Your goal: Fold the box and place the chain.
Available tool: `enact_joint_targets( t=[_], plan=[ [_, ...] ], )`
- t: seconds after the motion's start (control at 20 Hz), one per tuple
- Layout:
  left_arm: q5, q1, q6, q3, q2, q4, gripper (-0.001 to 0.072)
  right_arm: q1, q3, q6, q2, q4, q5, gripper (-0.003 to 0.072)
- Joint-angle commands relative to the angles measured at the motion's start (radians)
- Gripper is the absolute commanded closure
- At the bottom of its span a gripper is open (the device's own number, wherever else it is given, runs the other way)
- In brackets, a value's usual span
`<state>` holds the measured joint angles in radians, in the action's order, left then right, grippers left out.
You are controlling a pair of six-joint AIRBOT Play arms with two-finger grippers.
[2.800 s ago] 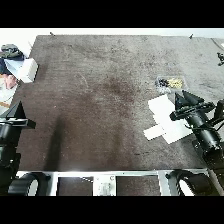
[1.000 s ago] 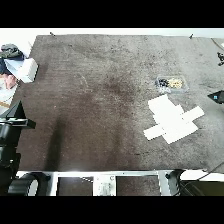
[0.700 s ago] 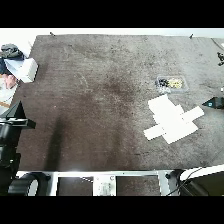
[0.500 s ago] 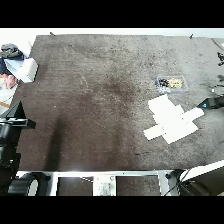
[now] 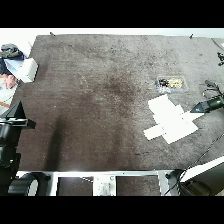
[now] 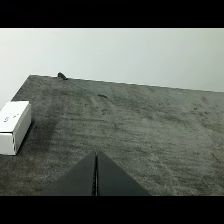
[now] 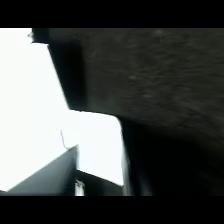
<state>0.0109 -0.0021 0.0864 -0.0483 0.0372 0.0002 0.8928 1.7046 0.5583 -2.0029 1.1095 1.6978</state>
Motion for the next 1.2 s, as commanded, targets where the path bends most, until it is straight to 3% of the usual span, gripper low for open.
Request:
enact_joint_targets(
  t=[0.0, 0.1, 0.15, 0.2, 0.35, 0.5, 0.7, 0.9, 0.95, 1.05, 1.15],
  plan=[
    [0.000, 0.001, 0.000, 0.001, 0.001, 0.000, 0.0697, -0.002, -0.034, 0.004, -0.005, -0.037, 0.072, 0.0365],
    [0.000, 0.001, 0.000, 0.001, 0.001, 0.000, 0.0697, -0.002, -0.056, 0.003, -0.004, -0.036, 0.109, 0.0369],
    [0.000, 0.001, 0.000, 0.001, 0.001, 0.000, 0.0697, -0.002, -0.057, 0.004, -0.004, -0.036, 0.109, 0.0559],
    [0.000, 0.001, 0.000, 0.001, 0.001, 0.000, 0.0697, -0.001, -0.058, 0.004, -0.001, -0.037, 0.111, 0.0682],
    [0.000, 0.001, 0.000, 0.001, 0.001, 0.000, 0.0697, -0.001, -0.090, 0.011, 0.049, -0.093, 0.111, 0.0695],
    [0.000, 0.001, 0.000, 0.001, 0.001, 0.000, 0.0697, -0.004, -0.194, 0.011, 0.139, -0.225, 0.109, 0.0695],
    [0.000, 0.001, 0.000, 0.001, 0.001, 0.000, 0.0697, -0.071, -0.431, -0.020, 0.264, -0.386, 0.033, 0.0695],
    [0.000, 0.001, 0.000, 0.001, 0.001, 0.000, 0.0697, -0.249, -0.666, -0.114, 0.346, -0.628, -0.097, 0.0696],
    [-0.001, 0.001, 0.000, 0.001, 0.001, 0.000, 0.0697, -0.304, -0.710, -0.151, 0.366, -0.685, -0.149, 0.0697],
    [0.000, 0.001, 0.000, 0.001, 0.001, 0.000, 0.0697, -0.428, -0.775, -0.150, 0.419, -0.765, -0.367, 0.0697],
    [0.000, 0.001, 0.000, 0.001, 0.001, 0.000, 0.0697, -0.547, -0.783, -0.125, 0.441, -0.823, -0.546, 0.0697]
  ],
)
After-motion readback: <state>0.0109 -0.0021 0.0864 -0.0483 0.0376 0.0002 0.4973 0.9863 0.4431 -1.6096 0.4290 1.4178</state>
